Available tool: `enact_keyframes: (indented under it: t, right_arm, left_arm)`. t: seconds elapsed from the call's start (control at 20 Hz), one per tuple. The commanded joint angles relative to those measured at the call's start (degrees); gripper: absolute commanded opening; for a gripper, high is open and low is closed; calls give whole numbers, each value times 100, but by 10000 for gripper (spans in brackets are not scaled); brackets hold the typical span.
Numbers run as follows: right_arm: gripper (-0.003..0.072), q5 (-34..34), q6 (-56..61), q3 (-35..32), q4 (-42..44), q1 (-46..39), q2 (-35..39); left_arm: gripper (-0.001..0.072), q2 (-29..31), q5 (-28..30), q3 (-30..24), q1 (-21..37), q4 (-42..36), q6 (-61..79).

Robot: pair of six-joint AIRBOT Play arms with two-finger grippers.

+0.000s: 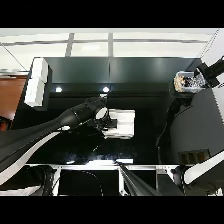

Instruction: Fold the box and place the chain.

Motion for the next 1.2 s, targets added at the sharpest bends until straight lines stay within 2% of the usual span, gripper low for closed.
enact_keyframes:
  t: [0.0, 0.1, 0.15, 0.2, 0.25, 0.3, 0.35, 0.4, 0.6, 0.8, 0.85, 1.0, 1.15]
  right_arm:
    - [681, -79, 57, 26, -83, 0, -192]
    - [679, -144, 33, 26, -68, 0, -249]
    - [554, -181, -17, 26, -70, 0, -256]
    - [494, -208, -105, 26, -66, -2, -256]
    - [493, -205, -192, 26, -66, -2, -256]
    - [350, -173, -302, 26, -50, -2, -256]
    - [125, -149, -531, 31, 24, -4, -256]
    - [8, -164, -824, 33, 153, -4, -243]
    - [8, -28, -1600, 33, 278, 7, 129]
    - [1, 92, -2850, 31, 374, 7, 1058]
    - [1, 149, -3377, 31, 619, 7, 1318]
    - [2, 205, -3960, 2, 1488, 28, 2041]
    - [2, 55, -4227, -57, 1757, 144, 2822]
  left_arm:
    - [26, -2, -50, -2, 7, 2, 2]
    - [26, -2, -52, -2, 7, 2, 2]
    - [26, -2, -50, -2, 7, 2, 2]
    - [25, -2, -50, -2, 4, 2, 2]
    - [26, -2, -52, -2, 7, 2, 2]
    - [26, -2, -59, -2, 7, 2, 2]
    - [26, -2, -61, -2, 4, -2, 2]
    - [26, -2, -68, -2, 7, -2, 2]
    - [26, -2, -79, -2, 4, -9, 2]
    - [26, -2, -79, -2, 4, -20, 2]
    - [26, -2, -83, -2, 4, -20, 2]
    - [25, -2, -79, -2, 4, -22, 2]
    - [26, -2, -83, -2, 4, -22, 2]
